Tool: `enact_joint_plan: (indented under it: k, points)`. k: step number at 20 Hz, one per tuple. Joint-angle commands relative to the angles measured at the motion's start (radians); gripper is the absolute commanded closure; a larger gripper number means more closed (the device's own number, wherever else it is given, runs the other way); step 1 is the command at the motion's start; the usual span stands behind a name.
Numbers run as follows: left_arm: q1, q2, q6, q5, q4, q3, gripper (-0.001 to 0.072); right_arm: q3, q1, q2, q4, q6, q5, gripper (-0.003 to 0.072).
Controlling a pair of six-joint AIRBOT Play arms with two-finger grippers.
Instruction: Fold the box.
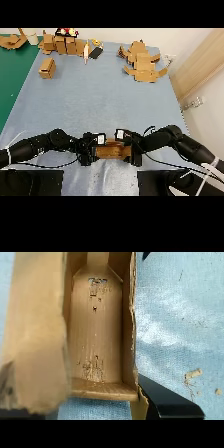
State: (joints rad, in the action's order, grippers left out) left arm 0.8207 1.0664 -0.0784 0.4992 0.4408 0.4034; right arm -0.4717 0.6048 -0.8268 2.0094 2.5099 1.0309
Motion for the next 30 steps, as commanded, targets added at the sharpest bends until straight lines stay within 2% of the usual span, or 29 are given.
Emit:
enact_joint_plan:
  k: [1, 5, 8, 10, 12, 13, 15, 16, 18, 20, 24, 28, 30]
  points:
    - [0.001, 0.0, -0.001, -0.002, 0.0, 0.0, 0.0417, -0.067, -0.003, 0.08, -0.083, -0.395, 0.286, -0.0023]
    - [0.001, 0.0, 0.0, -0.002, 0.0, 0.0, 0.0416, -0.072, -0.003, 0.177, -0.097, -0.676, 0.313, -0.0023]
    - [0.001, 0.0, -0.001, -0.002, 0.0, 0.0, 0.0416, -0.071, -0.003, 0.199, 0.022, -1.007, 0.305, -0.0023]
    - [0.001, 0.0, -0.001, -0.002, 0.0, 0.0, 0.0416, -0.07, 0.003, 0.196, 0.041, -1.075, 0.297, -0.0022]
    - [0.001, 0.0, -0.001, -0.002, 0.0, 0.0, 0.0416, -0.045, 0.022, 0.196, 0.058, -1.125, 0.239, -0.0002]
    - [0.001, 0.0, -0.001, -0.002, 0.0, 0.0, 0.0416, -0.024, 0.027, 0.193, 0.107, -1.13, 0.221, 0.0108]
    - [0.001, 0.0, -0.001, -0.002, 0.0, 0.0, 0.0416, 0.016, 0.031, 0.179, 0.229, -1.099, 0.153, 0.0572]
    - [0.001, 0.0, -0.001, -0.002, 0.0, 0.0, 0.0417, 0.022, 0.038, 0.17, 0.252, -1.095, 0.102, 0.0684]
    - [0.001, 0.0, 0.0, -0.002, 0.0, 0.0, 0.0416, 0.012, 0.039, 0.143, 0.306, -1.096, -0.027, 0.0684]
    - [0.001, 0.0, -0.001, -0.002, 0.0, 0.0, 0.0416, -0.038, 0.036, 0.101, 0.299, -1.096, -0.098, 0.0683]
    - [0.001, 0.0, -0.001, -0.001, 0.0, 0.0, 0.0416, -0.135, -0.016, -0.023, 0.268, -1.048, -0.107, 0.0685]
    - [0.001, 0.0, -0.001, -0.001, 0.0, 0.0, 0.0416, -0.154, -0.165, -0.176, 0.285, -0.891, -0.103, 0.0685]
    - [0.001, 0.0, 0.0, -0.001, 0.0, 0.0, 0.0416, -0.154, -0.188, -0.253, 0.276, -0.845, -0.103, 0.0685]
